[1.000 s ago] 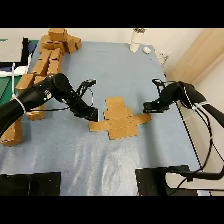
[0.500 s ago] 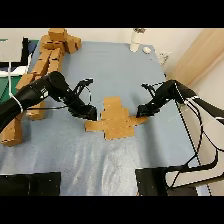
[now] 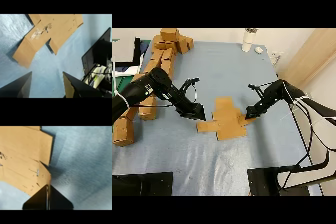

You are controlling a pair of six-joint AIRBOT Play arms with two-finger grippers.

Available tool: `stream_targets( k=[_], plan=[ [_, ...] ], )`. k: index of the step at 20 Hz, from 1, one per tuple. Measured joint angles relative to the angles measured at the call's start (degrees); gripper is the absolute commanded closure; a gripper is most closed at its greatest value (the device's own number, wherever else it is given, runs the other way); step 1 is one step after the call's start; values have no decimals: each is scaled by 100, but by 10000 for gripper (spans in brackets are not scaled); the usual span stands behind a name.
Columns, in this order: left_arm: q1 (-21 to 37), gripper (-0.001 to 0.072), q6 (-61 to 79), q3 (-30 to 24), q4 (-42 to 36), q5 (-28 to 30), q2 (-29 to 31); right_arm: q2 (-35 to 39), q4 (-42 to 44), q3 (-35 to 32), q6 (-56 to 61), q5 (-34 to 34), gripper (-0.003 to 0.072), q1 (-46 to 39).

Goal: Fold the box.

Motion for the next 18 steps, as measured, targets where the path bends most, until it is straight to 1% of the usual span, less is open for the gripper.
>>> stream_targets(
  k=[3, 6, 10, 14, 18],
  plan=[
    [83, 108, 157, 0, -177, -35, -92, 31, 188, -81, -142, -85, 684, 223],
    [249, 108, 358, -4, -269, -46, -210, 251, 793, -415, -494, 37, 684, 525],
    [555, 108, 549, -11, -328, -44, -339, 909, 1397, -1217, -809, 807, 684, 988],
    [782, 107, 726, -122, -341, 96, -472, 1554, 1600, -1993, -905, 1759, 684, 1471],
    [855, 108, 966, -223, -422, 450, -710, 1792, 1663, -2328, -848, 2184, 684, 1735]
  ],
)
